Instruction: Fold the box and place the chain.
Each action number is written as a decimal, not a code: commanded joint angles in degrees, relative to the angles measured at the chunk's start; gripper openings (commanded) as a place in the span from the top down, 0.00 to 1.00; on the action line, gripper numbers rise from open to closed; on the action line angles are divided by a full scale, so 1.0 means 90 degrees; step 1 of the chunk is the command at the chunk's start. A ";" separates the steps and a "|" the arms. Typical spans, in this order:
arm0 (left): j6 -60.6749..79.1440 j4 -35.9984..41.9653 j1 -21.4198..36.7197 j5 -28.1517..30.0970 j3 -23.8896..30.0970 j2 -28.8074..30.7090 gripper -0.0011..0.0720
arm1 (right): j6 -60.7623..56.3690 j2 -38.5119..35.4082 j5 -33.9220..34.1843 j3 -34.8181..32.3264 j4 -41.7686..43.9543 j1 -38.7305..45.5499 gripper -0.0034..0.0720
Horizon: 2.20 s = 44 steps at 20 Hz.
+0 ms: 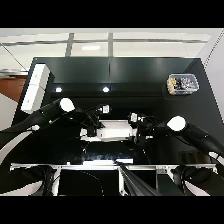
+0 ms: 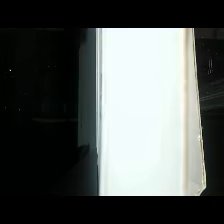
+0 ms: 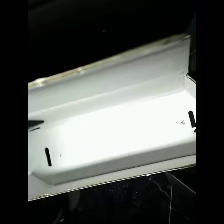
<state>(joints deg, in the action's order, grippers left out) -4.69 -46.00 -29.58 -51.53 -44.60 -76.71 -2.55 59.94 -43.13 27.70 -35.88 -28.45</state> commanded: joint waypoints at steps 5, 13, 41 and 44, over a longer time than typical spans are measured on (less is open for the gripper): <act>-0.0005 0.0000 -0.0002 0.0022 0.0002 0.0005 0.94 | 0.1195 0.0364 0.0063 -0.0374 0.0027 -0.0027 0.02; -0.0005 0.0000 -0.0002 0.0019 0.0002 0.0005 0.94 | 0.2169 0.0597 0.0345 -0.0389 0.1054 -0.0032 0.02; -0.0005 0.0000 -0.0002 0.0007 0.0002 0.0005 0.94 | 0.1161 0.0690 0.0884 -0.0357 0.0221 -0.0243 0.02; -0.0005 0.0000 -0.0002 0.0007 0.0002 0.0005 0.94 | 0.1166 0.0690 0.0821 -0.0357 0.0192 -0.0223 0.02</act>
<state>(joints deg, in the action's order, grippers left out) -4.75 -45.98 -29.58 -51.35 -44.60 -76.71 8.14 66.19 -35.38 24.43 -34.52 -30.92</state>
